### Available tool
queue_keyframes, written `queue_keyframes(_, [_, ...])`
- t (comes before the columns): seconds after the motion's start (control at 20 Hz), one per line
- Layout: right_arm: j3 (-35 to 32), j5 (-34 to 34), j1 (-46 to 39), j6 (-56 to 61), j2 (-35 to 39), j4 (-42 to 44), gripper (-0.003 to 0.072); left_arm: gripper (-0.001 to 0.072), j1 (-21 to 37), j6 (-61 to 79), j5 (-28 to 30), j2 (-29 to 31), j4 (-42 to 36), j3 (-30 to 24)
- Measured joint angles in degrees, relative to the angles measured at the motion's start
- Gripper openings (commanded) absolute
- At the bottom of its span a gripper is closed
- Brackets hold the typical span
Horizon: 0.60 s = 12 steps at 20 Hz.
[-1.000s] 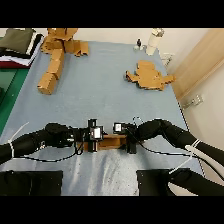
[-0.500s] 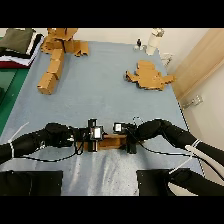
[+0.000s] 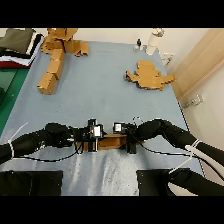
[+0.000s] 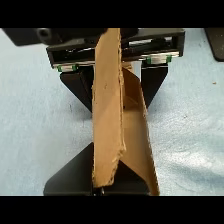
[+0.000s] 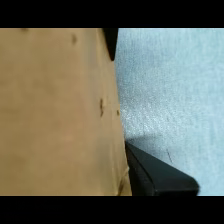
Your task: Fold the box.
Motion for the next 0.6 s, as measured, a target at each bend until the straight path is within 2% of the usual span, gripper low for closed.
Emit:
queue_keyframes(0.1, [0.0, 0.02, 0.0, 0.02, 0.0, 0.0, 0.0606, 0.0017, -0.02, -2.19, 1.07, 0.42, 0.04, 0.0])
queue_keyframes(0.15, [0.0, 0.11, 0.0, 0.0, 0.0, 0.0, 0.0605, 0.0178, -0.02, -3.39, 2.12, 0.81, 0.09, 0.0])
queue_keyframes(0.2, [0.0, 0.17, 0.0, 0.0, 0.0, 0.0, 0.0606, 0.048, -0.02, -4.7, 3.91, 1.4, 0.28, -0.02])
queue_keyframes(0.25, [0.0, 0.17, 0.0, 0.0, 0.0, 0.0, 0.0606, 0.0531, 0.0, -6.23, 5.51, 2.1, 0.2, -0.04])
queue_keyframes(0.4, [0.0, 0.17, 0.0, 0.0, 0.0, 0.0, 0.0606, 0.0533, 0.0, -11.04, 7.37, 4.07, 0.04, -0.02])
queue_keyframes(0.6, [0.0, 0.17, 0.0, 0.0, -0.02, 0.0, 0.0606, 0.0533, 0.0, -14.29, 6.62, 5.31, 0.07, -0.04])
